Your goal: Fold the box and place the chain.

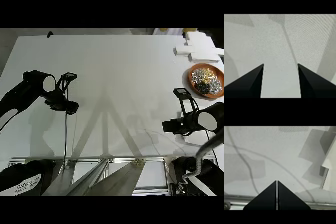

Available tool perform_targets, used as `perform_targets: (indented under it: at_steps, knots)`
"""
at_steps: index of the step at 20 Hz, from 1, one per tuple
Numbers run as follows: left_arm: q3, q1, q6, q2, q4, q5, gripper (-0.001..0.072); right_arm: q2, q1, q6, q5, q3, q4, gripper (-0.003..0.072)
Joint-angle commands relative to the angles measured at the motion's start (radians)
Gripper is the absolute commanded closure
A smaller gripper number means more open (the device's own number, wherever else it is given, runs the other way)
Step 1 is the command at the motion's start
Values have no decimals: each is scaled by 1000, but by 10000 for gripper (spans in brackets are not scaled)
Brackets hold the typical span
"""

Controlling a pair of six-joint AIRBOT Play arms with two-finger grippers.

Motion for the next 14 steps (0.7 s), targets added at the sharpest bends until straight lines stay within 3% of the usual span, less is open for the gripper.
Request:
perform_targets:
  at_steps: [1, 10, 14]
  knots:
    - [0, 1, 0, 1, 0, 0, 236, 1, 0, 0, 0, 0, 0, 668]
    - [0, 1, 0, 1, 0, 0, 236, 1, -1, 0, 0, 0, -7, 668]
    - [0, 1, 0, 1, 0, 0, 236, 0, -1, -5, -110, 0, -76, 667]
